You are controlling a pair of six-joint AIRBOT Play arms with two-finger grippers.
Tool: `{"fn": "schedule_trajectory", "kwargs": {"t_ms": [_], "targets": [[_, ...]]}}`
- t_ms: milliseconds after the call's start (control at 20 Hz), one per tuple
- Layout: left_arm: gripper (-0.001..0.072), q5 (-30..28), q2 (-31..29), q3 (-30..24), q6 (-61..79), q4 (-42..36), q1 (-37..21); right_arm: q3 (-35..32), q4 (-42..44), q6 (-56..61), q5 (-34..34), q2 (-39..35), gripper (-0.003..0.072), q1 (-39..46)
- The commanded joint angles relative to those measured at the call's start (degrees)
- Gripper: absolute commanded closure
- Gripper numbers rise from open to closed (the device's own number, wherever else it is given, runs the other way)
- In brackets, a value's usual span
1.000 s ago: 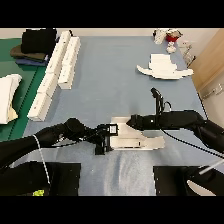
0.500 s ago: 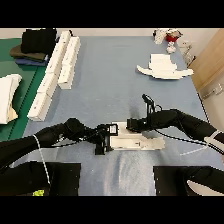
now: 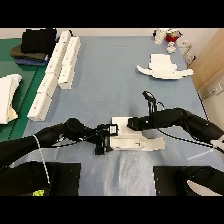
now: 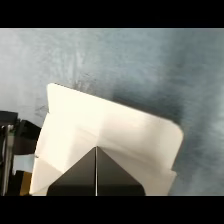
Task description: Fold the box.
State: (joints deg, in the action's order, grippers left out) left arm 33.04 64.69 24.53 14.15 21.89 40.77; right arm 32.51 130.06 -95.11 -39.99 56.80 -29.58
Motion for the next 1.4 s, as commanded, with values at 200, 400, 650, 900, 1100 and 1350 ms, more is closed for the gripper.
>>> {"fn": "schedule_trajectory", "kwargs": {"t_ms": [200, 400, 650, 900, 1100, 1350], "targets": [[0.0198, 0.0, 0.0, 0.1, 0.0, 0.0, 0.0, 2.7, -11.3, -14.3, -23.2, -17.0, 0.0682, -0.1], [0.0198, 0.0, 0.0, 0.1, 0.0, 0.0, 0.0, -0.9, -14.3, -25.6, -35.6, -24.2, 0.0214, -0.2], [0.0198, 0.0, 0.0, 0.0, 0.0, 0.0, 0.0, -6.7, -27.7, -37.5, -27.9, -24.9, 0.0097, -0.2], [0.0199, 0.0, 0.0, 0.0, 0.0, 0.0, 0.0, -9.7, -23.5, -52.0, -15.3, -20.0, 0.0097, -0.2], [0.0199, 0.0, 0.0, 0.0, 0.0, 0.0, 0.0, -10.0, -20.4, -57.5, -12.5, -16.0, 0.0208, -0.2], [0.0198, 0.0, 0.0, 0.1, 0.0, 0.0, 0.0, -10.0, -14.6, -60.1, -12.8, -15.6, 0.0538, -0.3]]}}
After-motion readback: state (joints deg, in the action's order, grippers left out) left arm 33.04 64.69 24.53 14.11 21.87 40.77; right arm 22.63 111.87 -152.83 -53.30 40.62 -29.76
